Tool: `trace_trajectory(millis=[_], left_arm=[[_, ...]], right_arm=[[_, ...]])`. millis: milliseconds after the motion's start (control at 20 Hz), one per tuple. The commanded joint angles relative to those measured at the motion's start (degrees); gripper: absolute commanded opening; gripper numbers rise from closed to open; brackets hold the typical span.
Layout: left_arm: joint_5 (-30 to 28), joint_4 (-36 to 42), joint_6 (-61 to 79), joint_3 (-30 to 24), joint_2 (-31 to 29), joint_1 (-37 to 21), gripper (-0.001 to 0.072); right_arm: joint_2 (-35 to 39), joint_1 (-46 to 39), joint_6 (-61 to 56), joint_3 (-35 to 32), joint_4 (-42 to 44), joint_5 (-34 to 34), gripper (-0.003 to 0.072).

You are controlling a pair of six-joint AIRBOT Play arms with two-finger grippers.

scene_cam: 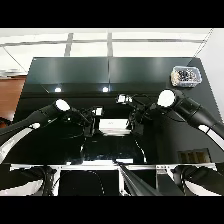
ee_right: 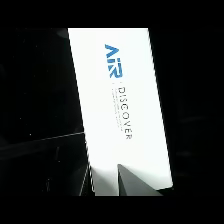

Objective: Fold the box and place the chain.

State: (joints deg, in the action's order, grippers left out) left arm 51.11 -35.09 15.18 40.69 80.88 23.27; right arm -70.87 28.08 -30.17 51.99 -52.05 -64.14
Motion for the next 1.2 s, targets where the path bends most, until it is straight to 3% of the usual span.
trace_trajectory(millis=[0, 200, 250, 300, 350, 400, 550, 650, 900, 1150], left_arm=[[0.0, 0.0, 0.0, 0.0, 0.0, 0.0, 0.04], [0.0, 0.0, 0.0, 0.0, 0.0, 0.0, 0.04], [0.0, 0.0, 0.0, 0.0, 0.0, 0.0, 0.04], [0.0, 0.0, 0.0, 0.0, 0.0, 0.0, 0.04], [0.0, 0.0, 0.0, 0.0, 0.0, 0.0, 0.04], [0.0, 0.0, 0.0, 0.0, 0.0, 0.0, 0.04], [-0.1, 0.0, 0.0, 0.0, 0.0, 0.0, 0.04], [-0.1, 0.0, 0.0, 0.0, 0.0, 0.0, 0.04], [-0.1, 0.0, 0.0, 0.0, 0.0, 0.0, 0.04], [0.0, 0.0, 0.0, 0.0, 0.0, 0.0, 0.04]], right_arm=[[0.8, -0.5, -6.9, 0.7, 0.1, 0.0, 0.021], [3.6, -6.6, -24.9, 3.7, 1.4, -5.3, 0.0209], [4.0, -8.4, -28.5, 3.7, 1.5, -8.7, 0.0185], [4.0, -9.8, -32.7, 3.0, 2.0, -11.1, 0.0085], [4.0, -10.3, -35.4, 0.8, 4.7, -10.2, 0.0006], [4.0, -10.3, -36.7, -1.9, 9.6, -7.5, 0.0008], [3.8, -8.4, -34.8, -9.9, 34.9, 4.7, 0.0007], [3.2, -5.3, -33.5, -12.7, 42.2, 11.9, 0.0007], [-0.9, -0.5, -33.5, -13.0, 40.3, 14.4, 0.0007], [-2.6, 0.2, -36.8, -13.0, 32.6, 16.5, 0.0008]])
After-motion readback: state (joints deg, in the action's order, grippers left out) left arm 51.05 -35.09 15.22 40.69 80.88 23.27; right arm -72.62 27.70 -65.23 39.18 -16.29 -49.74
